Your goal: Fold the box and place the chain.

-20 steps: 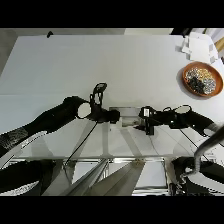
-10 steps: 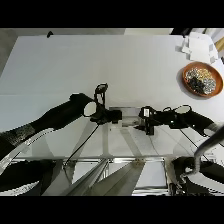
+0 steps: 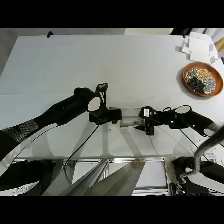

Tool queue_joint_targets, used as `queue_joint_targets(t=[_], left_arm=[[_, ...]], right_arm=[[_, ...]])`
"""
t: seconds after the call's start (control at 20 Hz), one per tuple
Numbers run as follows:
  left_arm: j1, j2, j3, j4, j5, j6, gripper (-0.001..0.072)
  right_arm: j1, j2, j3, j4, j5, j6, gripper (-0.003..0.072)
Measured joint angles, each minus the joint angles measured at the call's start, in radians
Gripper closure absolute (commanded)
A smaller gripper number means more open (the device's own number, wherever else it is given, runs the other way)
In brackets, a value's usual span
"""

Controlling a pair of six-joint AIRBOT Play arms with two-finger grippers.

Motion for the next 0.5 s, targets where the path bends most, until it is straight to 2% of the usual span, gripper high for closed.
queue_joint_targets(t=[0.5], left_arm=[[-0.026,-0.002,0.01,-0.04,-0.026,-0.019,0.0253]], right_arm=[[0.0,0.0,0.0,0.0,0.0,0.001,0.0351]])
